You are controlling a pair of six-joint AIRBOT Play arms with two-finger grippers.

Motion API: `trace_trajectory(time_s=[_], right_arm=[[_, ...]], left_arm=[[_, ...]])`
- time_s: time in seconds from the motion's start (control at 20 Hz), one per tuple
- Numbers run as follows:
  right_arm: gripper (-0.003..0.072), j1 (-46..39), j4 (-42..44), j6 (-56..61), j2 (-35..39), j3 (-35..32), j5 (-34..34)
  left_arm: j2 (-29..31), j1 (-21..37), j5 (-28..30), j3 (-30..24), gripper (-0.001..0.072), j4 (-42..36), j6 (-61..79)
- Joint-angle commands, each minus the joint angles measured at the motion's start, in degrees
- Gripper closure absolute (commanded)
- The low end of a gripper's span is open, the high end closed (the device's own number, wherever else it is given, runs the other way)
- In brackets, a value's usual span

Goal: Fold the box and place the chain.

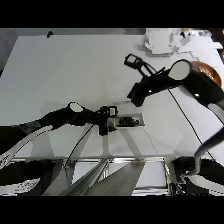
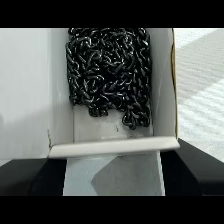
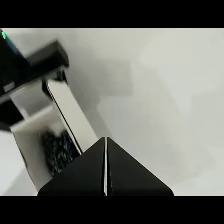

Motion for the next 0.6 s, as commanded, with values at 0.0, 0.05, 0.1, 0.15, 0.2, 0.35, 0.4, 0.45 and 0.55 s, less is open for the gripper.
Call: trace_trajectory(time_s=[0.0, 0.05, 0.1, 0.15, 0.2, 0.35, 0.4, 0.45, 0.55], right_arm=[[0.0667, 3.2, -5.8, -8.1, -4.7, 0.6, 7.0], [0.0667, 3.8, -5.6, -10.4, -4.6, 0.4, 7.5], [0.0667, 4.2, -5.4, -11.4, -4.3, -0.2, 7.5], [0.0666, 4.5, -5.3, -12.7, -3.7, -1.1, 7.1], [0.0665, 4.7, -5.3, -14.8, -2.6, -2.6, 6.8], [0.0642, 4.7, -5.0, -19.3, 2.7, -9.5, 3.1], [0.058, 4.7, -4.9, -20.3, 5.0, -12.3, 0.9], [0.0562, 4.7, -4.9, -20.5, 7.1, -14.7, -0.9], [0.0561, 4.7, -4.8, -20.5, 10.4, -18.0, -3.3]], left_arm=[[0.0, 0.0, 0.0, 0.0, 0.0573, 0.0, 0.0], [0.0, 0.0, 0.0, 0.0, 0.0573, 0.0, 0.0], [0.0, 0.0, 0.0, 0.0, 0.0573, 0.0, 0.0], [0.0, 0.0, 0.0, 0.0, 0.0573, 0.0, 0.0], [0.0, 0.0, 0.0, 0.0, 0.0573, 0.0, 0.0], [0.0, 0.0, 0.0, 0.0, 0.0573, 0.0, 0.0], [0.0, 0.0, 0.0, 0.0, 0.0573, 0.0, 0.0], [0.0, 0.0, 0.0, 0.0, 0.0573, 0.0, 0.0], [0.0, 0.0, 0.0, 0.0, 0.0573, 0.0, 0.0]])
